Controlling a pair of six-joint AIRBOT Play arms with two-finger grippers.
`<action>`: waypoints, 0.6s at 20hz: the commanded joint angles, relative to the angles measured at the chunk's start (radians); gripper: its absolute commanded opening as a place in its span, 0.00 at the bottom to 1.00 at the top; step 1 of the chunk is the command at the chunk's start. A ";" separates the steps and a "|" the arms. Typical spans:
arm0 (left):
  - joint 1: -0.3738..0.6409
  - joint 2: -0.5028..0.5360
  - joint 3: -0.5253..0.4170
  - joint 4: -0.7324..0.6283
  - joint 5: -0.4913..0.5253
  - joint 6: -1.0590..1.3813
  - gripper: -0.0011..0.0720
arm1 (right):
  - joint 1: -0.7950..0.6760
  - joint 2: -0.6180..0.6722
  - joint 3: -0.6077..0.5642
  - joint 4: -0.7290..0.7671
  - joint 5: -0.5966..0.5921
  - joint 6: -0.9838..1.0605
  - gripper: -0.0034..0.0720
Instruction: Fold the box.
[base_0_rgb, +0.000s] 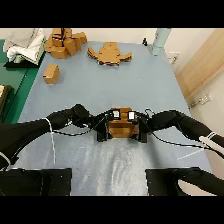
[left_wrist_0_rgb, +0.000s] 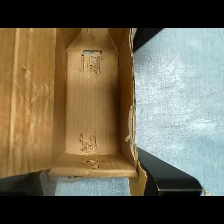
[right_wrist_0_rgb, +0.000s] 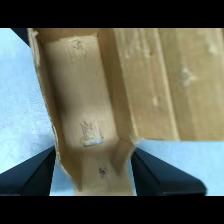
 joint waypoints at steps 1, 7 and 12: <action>0.000 0.001 0.000 0.000 -0.001 0.000 0.71 | -0.027 0.060 0.001 -0.060 -0.037 0.074 1.00; 0.000 0.001 0.000 0.000 -0.001 0.001 0.71 | -0.055 0.255 0.001 -0.083 -0.338 0.437 1.00; 0.000 0.001 0.000 0.000 -0.001 0.000 0.71 | -0.050 0.306 -0.029 0.027 -0.367 1.108 0.19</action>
